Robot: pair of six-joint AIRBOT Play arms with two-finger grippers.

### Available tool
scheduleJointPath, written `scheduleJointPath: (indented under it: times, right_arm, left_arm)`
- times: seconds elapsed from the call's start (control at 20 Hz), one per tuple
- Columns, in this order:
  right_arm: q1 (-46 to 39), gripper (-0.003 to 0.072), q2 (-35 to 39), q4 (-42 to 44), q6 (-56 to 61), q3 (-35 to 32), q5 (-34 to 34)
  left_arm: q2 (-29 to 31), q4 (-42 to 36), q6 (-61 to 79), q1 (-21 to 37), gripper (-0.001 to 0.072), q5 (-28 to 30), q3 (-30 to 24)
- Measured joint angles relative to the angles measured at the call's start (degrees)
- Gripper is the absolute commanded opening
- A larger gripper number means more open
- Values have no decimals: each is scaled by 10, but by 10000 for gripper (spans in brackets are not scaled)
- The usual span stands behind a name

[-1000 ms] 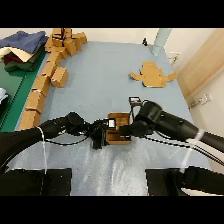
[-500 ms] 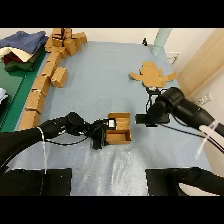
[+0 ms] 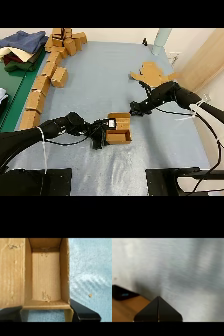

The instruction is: Fold the box.

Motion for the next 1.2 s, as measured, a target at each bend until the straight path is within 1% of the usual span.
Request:
scheduleJointPath:
  times: [0.1,0.25,0.35,0.45,0.6,0.85,1.0,1.2]
  right_arm:
    - [-5,1,-10,49,-80,11,-39]
    - [-2,2,-9,84,-152,9,-96]
    - [12,2,3,96,-183,-7,-114]
    - [33,2,20,99,-205,-29,-115]
    - [73,2,56,86,-222,-62,-86]
    - [139,1,116,45,-230,-102,-3]
    - [181,2,145,-4,-216,-116,48]
    - [237,2,186,-92,-181,-138,113]
  left_arm:
    - [0,0,0,0,525,0,0]
    - [0,0,0,0,525,0,0]
    - [0,0,0,0,525,0,0]
    - [0,0,0,0,525,0,0]
    - [0,0,0,0,525,0,0]
    - [0,0,0,0,525,0,0]
    - [0,0,0,0,525,0,0]
    - [0,0,0,0,524,0,0]
